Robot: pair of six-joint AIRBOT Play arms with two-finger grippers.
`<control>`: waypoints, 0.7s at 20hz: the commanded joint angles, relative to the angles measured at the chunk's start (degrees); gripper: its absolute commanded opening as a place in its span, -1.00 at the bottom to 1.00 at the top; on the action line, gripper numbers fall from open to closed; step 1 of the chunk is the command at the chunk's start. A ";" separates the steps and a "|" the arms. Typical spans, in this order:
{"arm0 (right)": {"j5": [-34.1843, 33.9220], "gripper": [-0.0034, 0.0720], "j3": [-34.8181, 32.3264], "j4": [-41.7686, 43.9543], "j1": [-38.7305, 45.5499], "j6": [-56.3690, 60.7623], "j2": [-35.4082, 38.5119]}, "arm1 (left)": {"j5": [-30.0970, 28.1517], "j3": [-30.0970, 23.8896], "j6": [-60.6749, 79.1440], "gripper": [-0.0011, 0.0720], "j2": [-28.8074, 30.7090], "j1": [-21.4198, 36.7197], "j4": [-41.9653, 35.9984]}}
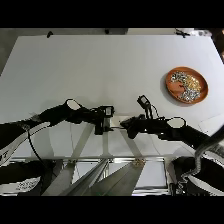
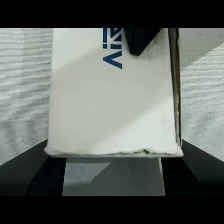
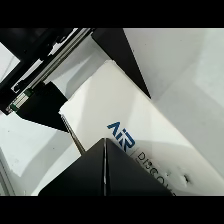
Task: Fold the box and place the chain.
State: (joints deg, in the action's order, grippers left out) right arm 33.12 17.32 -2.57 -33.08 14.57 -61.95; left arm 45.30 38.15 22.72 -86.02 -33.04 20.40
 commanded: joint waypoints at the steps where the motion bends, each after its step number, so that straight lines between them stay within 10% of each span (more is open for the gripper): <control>1: -1.18 -0.89 -0.46 -0.20 -1.25 -0.07 -1.16 | -0.07 0.02 -0.22 0.05 0.02 -0.02 -0.24; 14: -8.31 -0.88 5.81 -5.73 -1.18 5.95 15.69 | -0.09 0.02 -0.22 0.05 0.02 -0.02 -0.24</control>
State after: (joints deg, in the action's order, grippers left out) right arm 25.89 20.67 -4.95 -34.26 15.73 -50.46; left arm 45.28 38.15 22.33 -86.02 -33.06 19.94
